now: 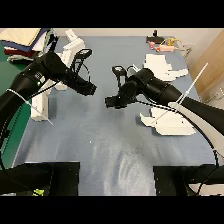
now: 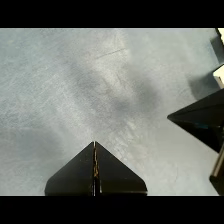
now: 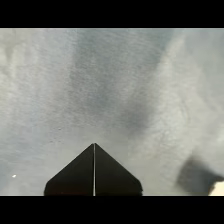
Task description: Fold the box.
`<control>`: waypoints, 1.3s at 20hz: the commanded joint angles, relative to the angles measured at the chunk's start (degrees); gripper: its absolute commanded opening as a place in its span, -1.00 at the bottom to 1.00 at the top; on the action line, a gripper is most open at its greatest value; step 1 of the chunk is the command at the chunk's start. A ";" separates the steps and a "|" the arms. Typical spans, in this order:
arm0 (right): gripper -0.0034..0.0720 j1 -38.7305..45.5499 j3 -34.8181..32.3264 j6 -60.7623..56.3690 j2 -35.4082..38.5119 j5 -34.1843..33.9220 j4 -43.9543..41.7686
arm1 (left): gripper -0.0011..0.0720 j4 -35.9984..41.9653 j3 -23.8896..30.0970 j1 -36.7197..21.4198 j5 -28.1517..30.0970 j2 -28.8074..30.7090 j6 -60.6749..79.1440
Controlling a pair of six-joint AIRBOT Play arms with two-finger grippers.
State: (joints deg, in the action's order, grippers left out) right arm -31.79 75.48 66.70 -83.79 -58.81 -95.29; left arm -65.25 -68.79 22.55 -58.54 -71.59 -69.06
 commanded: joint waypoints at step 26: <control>0.21 85.00 -1.16 41.38 -4.42 -30.18 -12.17 | -0.94 9.20 5.95 -16.44 -19.10 0.15 -5.35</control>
State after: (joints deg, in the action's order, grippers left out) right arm 50.43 75.02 101.49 -85.71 -89.76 -99.94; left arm -57.47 -62.96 6.20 -77.12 -71.46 -74.41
